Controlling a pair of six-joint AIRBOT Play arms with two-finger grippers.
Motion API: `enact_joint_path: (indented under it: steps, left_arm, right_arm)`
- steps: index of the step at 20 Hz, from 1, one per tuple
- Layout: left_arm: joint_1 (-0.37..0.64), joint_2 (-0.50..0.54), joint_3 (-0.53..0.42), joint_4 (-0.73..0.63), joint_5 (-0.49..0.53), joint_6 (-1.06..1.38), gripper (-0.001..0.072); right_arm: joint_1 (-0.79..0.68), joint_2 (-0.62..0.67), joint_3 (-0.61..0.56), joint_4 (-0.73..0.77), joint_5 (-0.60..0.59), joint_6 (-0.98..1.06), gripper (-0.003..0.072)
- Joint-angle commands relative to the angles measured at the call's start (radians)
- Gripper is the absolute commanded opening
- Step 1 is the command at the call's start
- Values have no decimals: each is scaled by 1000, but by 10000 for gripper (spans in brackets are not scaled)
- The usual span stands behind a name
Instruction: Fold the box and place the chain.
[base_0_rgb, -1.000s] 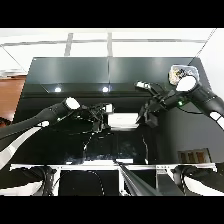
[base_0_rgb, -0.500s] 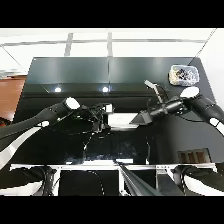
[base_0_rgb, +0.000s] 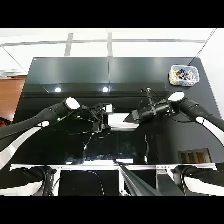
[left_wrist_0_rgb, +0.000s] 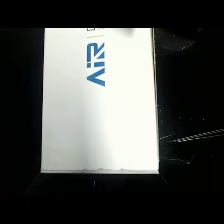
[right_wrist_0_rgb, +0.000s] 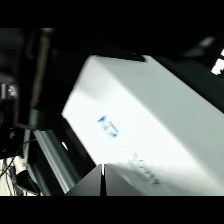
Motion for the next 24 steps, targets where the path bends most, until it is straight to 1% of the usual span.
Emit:
enact_joint_path:
  steps: [1, 5, 7, 9, 12, 14, 16, 17, 18, 19, 21, 22, 24]
  left_arm:
    - [0, 0, 1, 0, 0, 0, 373]
    - [0, 0, 1, 0, 0, 0, 373]
    - [0, 0, 1, 0, 0, 0, 373]
    - [0, 0, 1, 0, 0, 0, 373]
    - [0, 0, 1, -4, 5, 0, 372]
    - [0, 1, 1, -34, 6, -7, 373]
    - [0, 6, 8, -65, 1, -23, 376]
    - [0, 9, 17, -57, -2, -26, 452]
    - [0, 16, 34, -19, -25, -31, 627]
    - [0, 26, 53, 18, -28, -74, 716]
    - [0, 62, 87, 77, -43, -189, 718]
    - [0, 87, 103, 93, -70, -190, 718]
    - [-6, 123, 135, 71, -92, -190, 718]
  right_arm:
    - [4, -40, 0, -72, -43, 41, 12]
    - [4, -42, 0, -71, -91, 39, 12]
    - [4, -41, 1, -59, -75, 10, 12]
    - [-5, -35, 19, -61, 6, -44, 12]
    - [-82, 11, 81, -77, 200, -53, 11]
    - [-173, 81, 97, -118, 296, -5, 11]
    - [-273, 176, 97, -222, 333, 39, 11]
    - [-325, 226, 97, -278, 333, 64, 11]
    - [-374, 270, 97, -317, 333, 75, 11]
    - [-419, 305, 97, -333, 333, 82, 11]
    - [-492, 353, 97, -332, 333, 82, 11]
    - [-517, 363, 97, -333, 333, 82, 12]
    - [-534, 364, 96, -335, 324, 81, 11]
